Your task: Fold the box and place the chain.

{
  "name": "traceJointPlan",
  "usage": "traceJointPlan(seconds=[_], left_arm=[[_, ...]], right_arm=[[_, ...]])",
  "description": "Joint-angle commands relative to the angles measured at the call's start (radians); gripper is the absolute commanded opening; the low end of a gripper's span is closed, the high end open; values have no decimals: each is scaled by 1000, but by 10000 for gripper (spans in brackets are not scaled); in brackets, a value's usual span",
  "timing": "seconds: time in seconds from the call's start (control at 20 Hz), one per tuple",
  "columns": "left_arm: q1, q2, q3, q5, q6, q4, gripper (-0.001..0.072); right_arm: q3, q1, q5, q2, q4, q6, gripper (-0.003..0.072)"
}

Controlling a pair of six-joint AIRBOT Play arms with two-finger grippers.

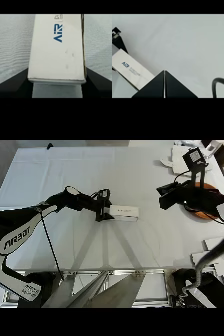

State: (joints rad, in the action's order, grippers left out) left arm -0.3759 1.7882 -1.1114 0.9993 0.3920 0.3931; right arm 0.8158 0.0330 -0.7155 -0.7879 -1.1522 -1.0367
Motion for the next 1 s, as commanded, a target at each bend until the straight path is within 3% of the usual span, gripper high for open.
traceJointPlan(seconds=[0.0,0.1,0.15,0.2,0.25,0.5,0.7,0.8,0.95], left_arm=[[0,-1,-1,16,0,0,316],[0,0,-1,51,0,1,314],[-2,-1,-1,47,0,-2,252],[-2,-1,-1,45,0,0,51],[0,-1,-1,48,0,2,15],[5,-62,-1,52,-3,4,11],[5,-196,-1,33,-118,16,9],[5,-294,-1,-42,-170,46,9],[20,-438,-1,-248,-383,134,9]], right_arm=[[2,0,5,17,-80,-11,11],[2,0,5,17,-80,-10,11],[2,0,5,17,-80,-10,11],[2,0,5,17,-80,-10,11],[2,0,5,17,-80,-10,11],[2,0,5,17,-80,-10,11],[2,0,5,17,-80,-10,11],[2,0,5,17,-80,-10,11],[2,0,5,17,-80,-10,11]])
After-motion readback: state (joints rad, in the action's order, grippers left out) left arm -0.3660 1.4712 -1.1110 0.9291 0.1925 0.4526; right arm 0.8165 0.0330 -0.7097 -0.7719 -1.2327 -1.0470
